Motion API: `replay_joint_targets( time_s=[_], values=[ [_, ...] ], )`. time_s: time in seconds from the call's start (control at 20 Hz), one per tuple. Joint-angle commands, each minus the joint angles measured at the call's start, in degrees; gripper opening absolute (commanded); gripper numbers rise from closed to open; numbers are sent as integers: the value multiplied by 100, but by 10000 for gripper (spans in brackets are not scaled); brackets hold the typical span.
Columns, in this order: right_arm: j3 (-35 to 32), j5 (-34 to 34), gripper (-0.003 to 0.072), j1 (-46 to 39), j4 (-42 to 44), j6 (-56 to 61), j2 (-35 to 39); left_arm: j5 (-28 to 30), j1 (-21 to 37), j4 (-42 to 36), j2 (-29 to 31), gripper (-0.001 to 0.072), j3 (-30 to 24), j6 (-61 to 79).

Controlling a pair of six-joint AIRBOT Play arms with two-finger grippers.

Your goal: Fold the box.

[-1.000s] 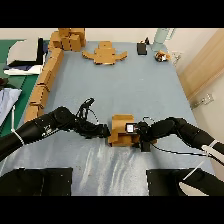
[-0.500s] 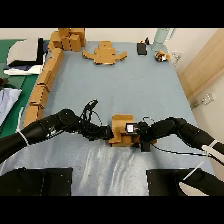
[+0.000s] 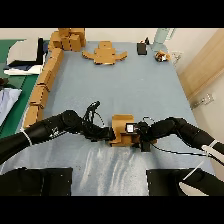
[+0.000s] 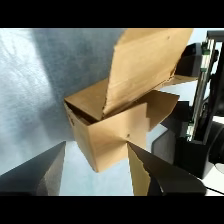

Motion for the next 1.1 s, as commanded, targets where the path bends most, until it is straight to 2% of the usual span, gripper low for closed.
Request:
replay_joint_targets(
  time_s=[0.0, 0.25, 0.5, 0.65, 0.85, 1.05],
  values=[
    [-4, 2, 495, 0, 2, 0, -4, 190, -269, 579, -4, 597, 179, -800],
    [-4, 2, 495, 0, 2, 0, -2, 160, -682, 1921, -278, 596, 638, -2199],
    [-4, 2, 495, 0, 2, 0, -2, -352, -826, 2715, -817, 596, 1097, -2887],
    [-4, 2, 495, 0, 2, 0, -2, -651, -863, 3287, -839, 595, 1311, -3563],
    [-4, 2, 495, 0, 2, 0, -2, -883, -1211, 4212, -852, 595, 1604, -4424],
    [-4, 2, 495, 0, 2, 0, -2, -1287, -1523, 4459, -1246, 595, 2015, -4734]
  ],
)
